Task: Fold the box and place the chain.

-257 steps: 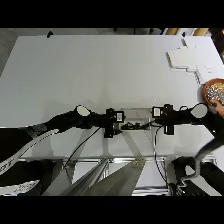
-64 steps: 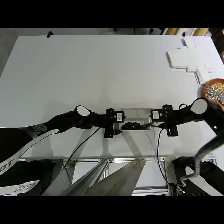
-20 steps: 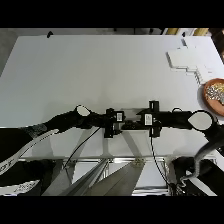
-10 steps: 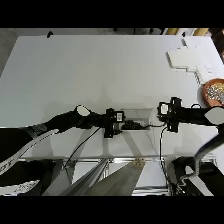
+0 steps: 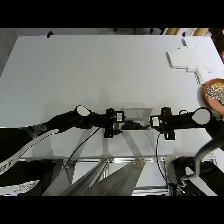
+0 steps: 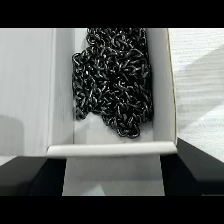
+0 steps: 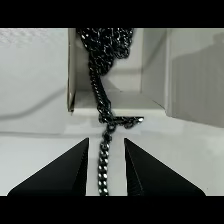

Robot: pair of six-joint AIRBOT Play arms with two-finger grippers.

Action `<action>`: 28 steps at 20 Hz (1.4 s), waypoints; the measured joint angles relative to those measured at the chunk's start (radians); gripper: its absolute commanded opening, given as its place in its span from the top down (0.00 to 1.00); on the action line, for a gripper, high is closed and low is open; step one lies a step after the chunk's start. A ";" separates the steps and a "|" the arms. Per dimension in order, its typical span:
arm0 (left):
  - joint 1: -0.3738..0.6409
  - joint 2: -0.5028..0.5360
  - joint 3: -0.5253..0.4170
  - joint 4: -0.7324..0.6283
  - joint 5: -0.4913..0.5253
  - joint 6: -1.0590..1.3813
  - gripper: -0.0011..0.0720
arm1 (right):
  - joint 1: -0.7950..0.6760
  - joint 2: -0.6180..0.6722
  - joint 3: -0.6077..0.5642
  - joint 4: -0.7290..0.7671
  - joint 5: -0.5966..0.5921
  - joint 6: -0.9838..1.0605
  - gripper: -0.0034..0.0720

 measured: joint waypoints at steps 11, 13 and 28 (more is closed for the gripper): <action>0.000 0.000 0.000 0.001 0.000 0.001 0.56 | 0.016 -0.013 -0.006 0.102 -0.027 -0.051 0.93; 0.000 0.000 0.000 0.001 0.000 0.001 0.56 | 0.016 -0.012 -0.006 0.089 -0.018 -0.049 0.93; 0.000 0.000 0.000 0.000 0.000 0.000 0.56 | 0.125 0.201 -0.006 0.311 -0.024 0.126 0.93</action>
